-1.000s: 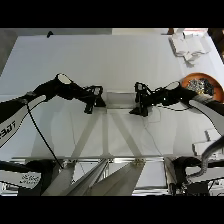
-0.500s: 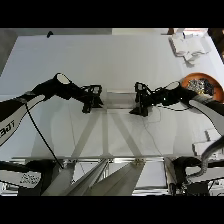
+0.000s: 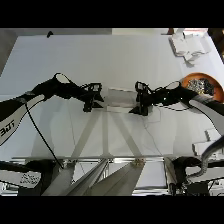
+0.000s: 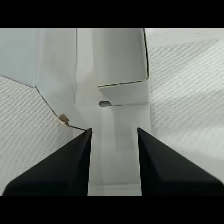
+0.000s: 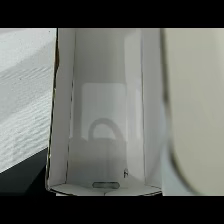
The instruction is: Fold the box and place the chain.
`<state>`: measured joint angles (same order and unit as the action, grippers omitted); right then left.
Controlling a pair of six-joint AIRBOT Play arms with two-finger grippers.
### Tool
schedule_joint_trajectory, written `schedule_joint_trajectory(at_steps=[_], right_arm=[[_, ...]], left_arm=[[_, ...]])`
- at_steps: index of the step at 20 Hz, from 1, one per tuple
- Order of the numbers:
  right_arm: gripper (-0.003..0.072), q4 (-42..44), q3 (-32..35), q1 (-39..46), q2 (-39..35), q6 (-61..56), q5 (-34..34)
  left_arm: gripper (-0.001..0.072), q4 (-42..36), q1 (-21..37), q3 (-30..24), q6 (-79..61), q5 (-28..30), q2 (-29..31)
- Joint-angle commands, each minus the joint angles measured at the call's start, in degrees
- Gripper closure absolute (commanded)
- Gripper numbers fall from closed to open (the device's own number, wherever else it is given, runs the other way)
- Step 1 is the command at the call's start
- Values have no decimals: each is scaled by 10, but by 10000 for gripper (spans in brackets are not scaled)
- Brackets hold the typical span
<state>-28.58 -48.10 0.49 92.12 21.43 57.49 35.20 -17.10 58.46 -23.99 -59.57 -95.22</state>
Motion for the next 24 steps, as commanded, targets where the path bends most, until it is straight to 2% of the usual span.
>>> schedule_joint_trajectory(at_steps=[1, 6, 18, 21, 24], right_arm=[[192, -1, 0, -1, 0, 0, 2], [192, -1, 0, -1, 0, 0, 2], [192, -1, 0, -1, 0, 0, 2], [192, -1, 0, -1, 0, 0, 2], [192, -1, 0, -1, 0, 0, 2]], left_arm=[[374, 7, 0, 0, 4, -4, 1], [394, 35, 1, 0, 62, -2, 3], [392, 30, 9, 0, 87, -7, 28], [391, 27, 1, 0, 19, -9, 25], [391, -8, -7, 0, -41, -11, 24]])
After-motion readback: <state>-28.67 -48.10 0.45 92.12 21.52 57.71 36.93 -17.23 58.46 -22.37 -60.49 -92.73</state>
